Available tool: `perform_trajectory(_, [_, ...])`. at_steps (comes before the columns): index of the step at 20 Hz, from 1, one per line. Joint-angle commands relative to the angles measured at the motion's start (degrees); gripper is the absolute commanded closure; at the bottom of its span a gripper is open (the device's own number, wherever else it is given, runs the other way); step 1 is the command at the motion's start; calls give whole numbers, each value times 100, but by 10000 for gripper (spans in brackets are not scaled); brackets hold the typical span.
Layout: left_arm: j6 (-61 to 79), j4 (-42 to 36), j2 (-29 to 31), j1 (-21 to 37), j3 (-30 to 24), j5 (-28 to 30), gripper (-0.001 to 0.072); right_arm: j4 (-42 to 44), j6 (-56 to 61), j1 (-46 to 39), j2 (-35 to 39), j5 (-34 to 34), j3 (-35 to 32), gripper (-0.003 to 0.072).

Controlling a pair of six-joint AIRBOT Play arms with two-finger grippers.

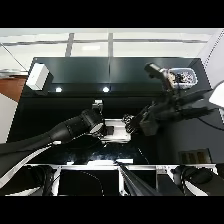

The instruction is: Fold the box and place the chain.

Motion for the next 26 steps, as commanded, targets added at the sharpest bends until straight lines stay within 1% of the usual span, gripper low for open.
perform_trajectory(1, [2, 2, 2, -4, 0, 4, 683, -81, -7, 310, -293, -549, -345, 659])
perform_trajectory(6, [2, 2, 2, -4, 0, 0, 683, -149, -92, 610, -761, -938, -697, 658])
perform_trajectory(8, [2, 0, 2, -4, 0, 0, 683, -407, -4, 640, -876, -1115, -702, 658])
perform_trajectory(10, [0, 0, 2, -4, 0, -2, 683, -459, -2, 640, -890, -1158, -702, 656])
perform_trajectory(11, [0, -2, 2, -4, 0, -9, 683, -457, -2, 638, -890, -1095, -699, 474])
perform_trajectory(12, [0, -22, 2, -4, 0, -28, 683, -509, -2, 610, -890, -981, -684, 133])
perform_trajectory(13, [0, -22, 2, -2, 0, -50, 684, -608, -2, 525, -890, -761, -638, 94])
perform_trajectory(15, [-2, -42, 4, -2, 0, -52, 683, -1008, -4, 146, -822, -72, -455, 94])
perform_trajectory(16, [-11, -50, 4, -2, 0, -50, 683, -1237, -9, -125, -706, 146, -409, 94])
perform_trajectory(19, [-50, -155, 7, -2, 15, -33, 674, -1834, -7, -1071, -249, 157, -413, 94])
perform_trajectory(20, [-48, -157, 9, -4, 63, -52, 520, -1832, -7, -1327, -181, 142, -413, 94])
perform_trajectory(21, [-37, -157, 33, -4, 146, -120, 231, -1834, -7, -1552, -162, 155, -413, 94])
perform_trajectory(22, [37, -96, 87, -4, 229, -203, -2, -1834, -7, -1714, -164, 166, -413, 94])
perform_trajectory(24, [693, 46, 330, -4, 358, -448, 10, -1832, -7, -1891, -162, 177, -413, 94])
perform_trajectory(26, [1427, 341, 719, 0, 358, -892, 10, -1834, -7, -1937, -162, 186, -413, 94])
